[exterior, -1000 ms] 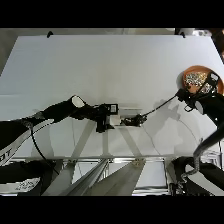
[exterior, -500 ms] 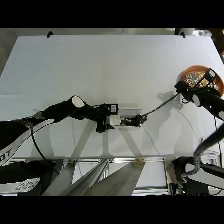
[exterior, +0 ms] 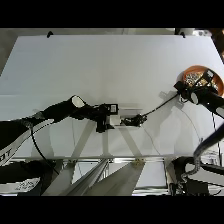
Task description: Fold the box and place the chain.
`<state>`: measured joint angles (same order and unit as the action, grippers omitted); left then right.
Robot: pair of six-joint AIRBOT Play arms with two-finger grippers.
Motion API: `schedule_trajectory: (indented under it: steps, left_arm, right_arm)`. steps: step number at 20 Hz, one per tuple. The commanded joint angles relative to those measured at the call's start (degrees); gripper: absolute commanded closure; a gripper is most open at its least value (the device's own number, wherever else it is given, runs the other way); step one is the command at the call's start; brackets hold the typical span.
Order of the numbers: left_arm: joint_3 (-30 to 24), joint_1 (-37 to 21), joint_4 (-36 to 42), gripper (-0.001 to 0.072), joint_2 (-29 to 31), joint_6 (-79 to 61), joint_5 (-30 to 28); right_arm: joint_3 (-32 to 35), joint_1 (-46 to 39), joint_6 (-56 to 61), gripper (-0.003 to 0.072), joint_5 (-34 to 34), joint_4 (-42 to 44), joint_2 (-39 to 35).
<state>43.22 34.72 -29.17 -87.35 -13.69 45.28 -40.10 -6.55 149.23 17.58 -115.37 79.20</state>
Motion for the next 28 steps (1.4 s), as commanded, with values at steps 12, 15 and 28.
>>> schedule_trajectory:
  steps: [12,15,28]
  left_arm:
    - [0.0,0.0,0.0,0.0322,0.0,0.0,0.0]
    - [0.0,0.0,0.0,0.0322,0.0,0.0,0.0]
    - [0.0,0.0,0.0,0.0322,0.0,0.0,0.0]
  right_arm:
    - [-0.1,13.2,-27.9,0.0672,19.5,9.4,-22.0]
    - [-0.1,21.4,-31.2,0.0672,29.2,13.7,-30.4]
    - [-0.1,52.1,-30.5,0.0672,33.0,29.8,-43.7]
